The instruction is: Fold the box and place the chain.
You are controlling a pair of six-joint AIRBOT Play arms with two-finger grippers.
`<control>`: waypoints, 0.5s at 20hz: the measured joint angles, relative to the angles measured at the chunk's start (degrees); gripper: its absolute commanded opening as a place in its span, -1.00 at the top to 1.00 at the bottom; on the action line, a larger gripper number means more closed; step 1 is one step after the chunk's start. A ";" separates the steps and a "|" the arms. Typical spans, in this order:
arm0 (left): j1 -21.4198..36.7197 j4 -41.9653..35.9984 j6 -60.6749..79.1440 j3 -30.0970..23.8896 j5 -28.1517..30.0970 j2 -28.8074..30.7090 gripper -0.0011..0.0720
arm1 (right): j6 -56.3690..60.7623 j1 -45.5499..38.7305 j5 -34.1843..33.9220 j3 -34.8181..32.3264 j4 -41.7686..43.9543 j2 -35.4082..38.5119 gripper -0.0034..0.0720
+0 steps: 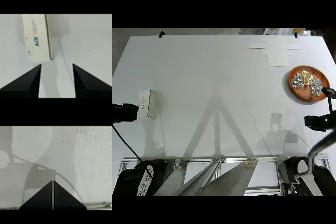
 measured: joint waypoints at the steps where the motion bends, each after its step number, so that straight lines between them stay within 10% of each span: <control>1: -0.24 -0.33 -0.15 0.00 -1.90 1.11 0.09 | 0.00 0.00 0.00 0.00 0.00 0.00 0.87; 3: -0.52 -1.53 -0.48 -0.02 -5.73 2.75 0.96 | 0.00 0.00 0.00 0.00 0.00 0.00 0.87; 10: -0.76 -4.63 -1.36 -0.04 -13.44 4.35 0.95 | 0.02 0.00 0.00 0.00 0.00 0.00 0.87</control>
